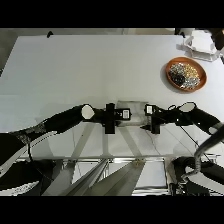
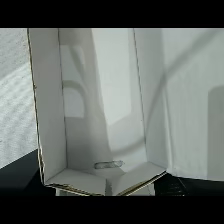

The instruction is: Fold the box and place the chain.

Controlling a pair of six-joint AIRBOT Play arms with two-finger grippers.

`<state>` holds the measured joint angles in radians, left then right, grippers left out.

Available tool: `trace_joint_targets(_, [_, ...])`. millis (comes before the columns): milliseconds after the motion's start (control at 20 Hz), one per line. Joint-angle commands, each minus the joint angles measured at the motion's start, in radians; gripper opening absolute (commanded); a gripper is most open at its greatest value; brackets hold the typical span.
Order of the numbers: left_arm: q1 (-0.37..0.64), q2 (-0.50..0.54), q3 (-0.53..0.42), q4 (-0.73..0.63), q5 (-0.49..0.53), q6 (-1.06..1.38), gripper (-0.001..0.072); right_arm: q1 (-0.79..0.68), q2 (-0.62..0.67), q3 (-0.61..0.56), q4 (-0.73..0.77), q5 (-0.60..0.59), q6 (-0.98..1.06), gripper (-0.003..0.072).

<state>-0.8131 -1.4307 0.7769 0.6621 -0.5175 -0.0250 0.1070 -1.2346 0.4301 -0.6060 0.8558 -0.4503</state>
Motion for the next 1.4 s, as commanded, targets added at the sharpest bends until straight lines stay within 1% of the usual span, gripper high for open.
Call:
trace_joint_targets(0, [-0.004, -0.003, 0.0, 0.001, 0.01, 0.001, 0.0275, 0.0, 0.0, 0.001, 0.0, 0.0, 0.0, 0.0406])
trace_joint_targets(50, [-0.005, -0.006, 0.0, 0.001, 0.02, 0.0, 0.0447, 0.0, 0.0, 0.001, 0.0, 0.0, 0.0, 0.0406])
trace_joint_targets(100, [-0.006, -0.009, 0.0, 0.001, 0.038, -0.002, 0.0503, 0.0, 0.0, 0.001, 0.0, 0.0, 0.0, 0.0406])
trace_joint_targets(200, [-0.011, -0.022, -0.001, 0.001, 0.066, -0.002, 0.0511, 0.0, 0.0, 0.001, 0.0, 0.0, 0.0, 0.0406])
trace_joint_targets(450, [-0.024, -0.025, -0.001, 0.001, 0.069, -0.002, 0.0509, 0.0, 0.0, 0.001, 0.0, 0.0, 0.0, 0.0406])
trace_joint_targets(500, [-0.026, -0.011, -0.001, 0.001, 0.061, -0.007, 0.0507, 0.0, 0.0, 0.001, 0.0, 0.0, 0.0, 0.0406])
trace_joint_targets(550, [-0.029, 0.015, -0.001, 0.002, 0.053, -0.037, 0.049, 0.0, 0.0, 0.001, 0.0, 0.0, 0.0, 0.0406])
trace_joint_targets(650, [-0.029, 0.083, -0.001, 0.009, 0.054, -0.129, 0.0478, 0.0, 0.0, 0.001, 0.0, 0.0, 0.0, 0.0406])
trace_joint_targets(700, [-0.025, 0.12, -0.002, 0.008, 0.055, -0.175, 0.0432, 0.0, 0.0, 0.001, 0.0, 0.0, 0.0, 0.0406])
trace_joint_targets(750, [-0.016, 0.156, -0.002, 0.007, 0.048, -0.233, 0.0369, 0.0, 0.0, 0.001, 0.0, 0.0, 0.0, 0.0406])
trace_joint_targets(800, [-0.003, 0.192, -0.002, 0.008, 0.035, -0.314, 0.0334, 0.0, 0.0, 0.001, 0.0, 0.0, 0.0, 0.0406])
trace_joint_targets(850, [0.013, 0.222, -0.002, 0.009, 0.015, -0.393, 0.028, 0.0, 0.0, 0.001, 0.0, 0.0, 0.0, 0.0406])
trace_joint_targets(950, [0.055, 0.273, -0.002, 0.068, -0.061, -0.543, 0.0091, 0.0, 0.0, 0.001, 0.0, 0.0, 0.0, 0.0406])
trace_joint_targets(1000, [0.078, 0.294, -0.002, 0.12, -0.109, -0.624, 0.0039, 0.0, 0.0, 0.001, 0.0, 0.0, 0.0, 0.0406])
trace_joint_targets(1050, [0.1, 0.311, -0.002, 0.166, -0.154, -0.71, 0.0005, 0.0, 0.0, 0.001, 0.0, 0.0, 0.0, 0.0406])
trace_joint_targets(1100, [0.123, 0.326, -0.002, 0.205, -0.206, -0.813, 0.0004, 0.0, 0.0, 0.001, 0.0, 0.0, 0.0, 0.0406])
trace_joint_targets(1200, [0.171, 0.351, -0.003, 0.237, -0.3, -0.965, 0.0004, 0.0, 0.0, 0.001, 0.0, 0.0, 0.0, 0.0406])
trace_joint_targets(1250, [0.193, 0.362, -0.011, 0.233, -0.324, -1.001, 0.0004, 0.0, 0.0, 0.001, 0.0, 0.0, 0.0, 0.0406])
trace_joint_targets(1350, [0.243, 0.392, -0.051, 0.219, -0.316, -1.04, 0.0003, 0.0, 0.0, 0.001, 0.0, 0.0, 0.0, 0.0406])
